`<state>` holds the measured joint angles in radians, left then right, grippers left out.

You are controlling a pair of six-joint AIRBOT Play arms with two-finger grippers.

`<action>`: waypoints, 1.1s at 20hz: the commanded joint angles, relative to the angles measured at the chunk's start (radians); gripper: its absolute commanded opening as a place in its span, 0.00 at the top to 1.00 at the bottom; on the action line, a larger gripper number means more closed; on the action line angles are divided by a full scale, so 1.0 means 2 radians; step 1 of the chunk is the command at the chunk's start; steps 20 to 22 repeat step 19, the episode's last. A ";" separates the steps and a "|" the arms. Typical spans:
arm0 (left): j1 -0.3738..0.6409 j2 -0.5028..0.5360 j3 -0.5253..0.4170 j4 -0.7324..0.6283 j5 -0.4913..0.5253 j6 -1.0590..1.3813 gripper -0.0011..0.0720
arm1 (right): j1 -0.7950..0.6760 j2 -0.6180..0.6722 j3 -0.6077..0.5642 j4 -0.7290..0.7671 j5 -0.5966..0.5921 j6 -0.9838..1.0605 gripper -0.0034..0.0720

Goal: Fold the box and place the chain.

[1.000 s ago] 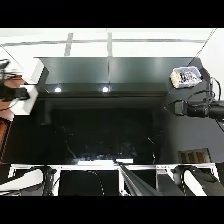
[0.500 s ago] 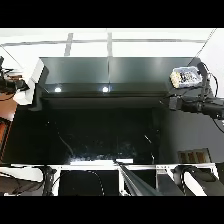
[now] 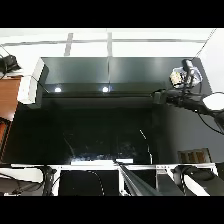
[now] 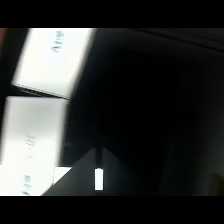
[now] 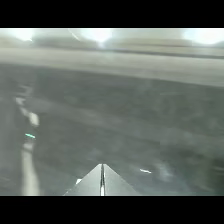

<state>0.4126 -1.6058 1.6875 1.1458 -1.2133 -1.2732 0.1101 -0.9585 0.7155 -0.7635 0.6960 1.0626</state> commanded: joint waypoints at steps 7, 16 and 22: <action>-0.125 0.337 -0.408 -0.040 0.159 0.051 0.95 | 0.008 -0.044 0.000 -0.133 -0.010 -0.004 0.94; -0.125 0.450 -0.554 -0.041 0.211 0.049 0.95 | 0.008 -0.044 0.000 -0.133 -0.010 -0.004 0.94; -0.125 0.450 -0.554 -0.041 0.211 0.049 0.95 | 0.008 -0.044 0.000 -0.133 -0.010 -0.004 0.94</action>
